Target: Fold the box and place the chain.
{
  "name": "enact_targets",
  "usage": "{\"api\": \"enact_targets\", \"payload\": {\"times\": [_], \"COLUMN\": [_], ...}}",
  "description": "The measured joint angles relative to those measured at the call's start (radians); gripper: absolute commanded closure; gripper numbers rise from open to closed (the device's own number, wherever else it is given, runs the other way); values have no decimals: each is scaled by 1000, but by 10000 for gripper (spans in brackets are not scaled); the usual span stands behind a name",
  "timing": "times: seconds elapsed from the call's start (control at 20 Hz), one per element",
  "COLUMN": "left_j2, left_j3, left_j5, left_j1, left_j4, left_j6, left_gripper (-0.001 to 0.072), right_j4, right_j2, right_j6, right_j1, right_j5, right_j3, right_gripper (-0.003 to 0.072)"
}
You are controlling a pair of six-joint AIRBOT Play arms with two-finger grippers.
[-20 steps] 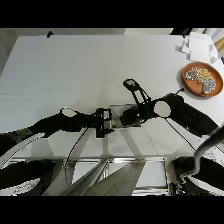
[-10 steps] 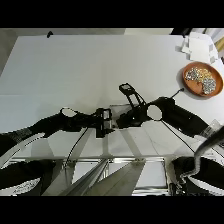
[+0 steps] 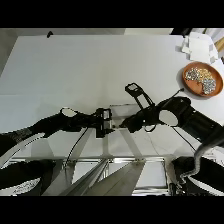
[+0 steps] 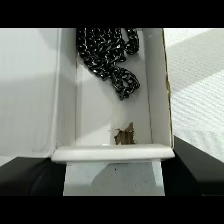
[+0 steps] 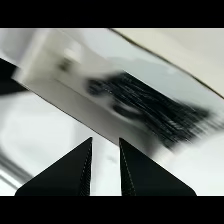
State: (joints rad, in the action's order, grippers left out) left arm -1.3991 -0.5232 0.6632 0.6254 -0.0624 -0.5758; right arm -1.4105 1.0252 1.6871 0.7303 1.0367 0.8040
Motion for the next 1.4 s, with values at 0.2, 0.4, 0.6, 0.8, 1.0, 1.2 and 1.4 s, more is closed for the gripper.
{"api": "enact_targets", "payload": {"times": [0.2,0.4,0.6,0.8,1.0,1.2,1.4], "left_j2": [0,0,0,0,0,0,0], "left_j3": [0,0,0,0,0,0,0], "left_j5": [0,0,0,0,0,0,0], "left_j1": [0,0,0,0,0,0,0], "left_j4": [0,0,0,0,0,0,0], "left_j6": [0,0,0,0,0,0,0], "left_gripper": [640,640,640,640,640,640,640], "right_j4": [-209,-317,-352,-238,-64,43,90], "right_j2": [-52,-63,-42,6,90,195,243], "right_j6": [72,106,123,119,63,42,40], "right_j1": [0,-1,-72,-254,-374,-407,-417], "right_j5": [140,170,151,87,25,4,-2], "right_j3": [0,0,0,0,0,0,0], "right_gripper": [492,479,367,368,354,327,329]}}
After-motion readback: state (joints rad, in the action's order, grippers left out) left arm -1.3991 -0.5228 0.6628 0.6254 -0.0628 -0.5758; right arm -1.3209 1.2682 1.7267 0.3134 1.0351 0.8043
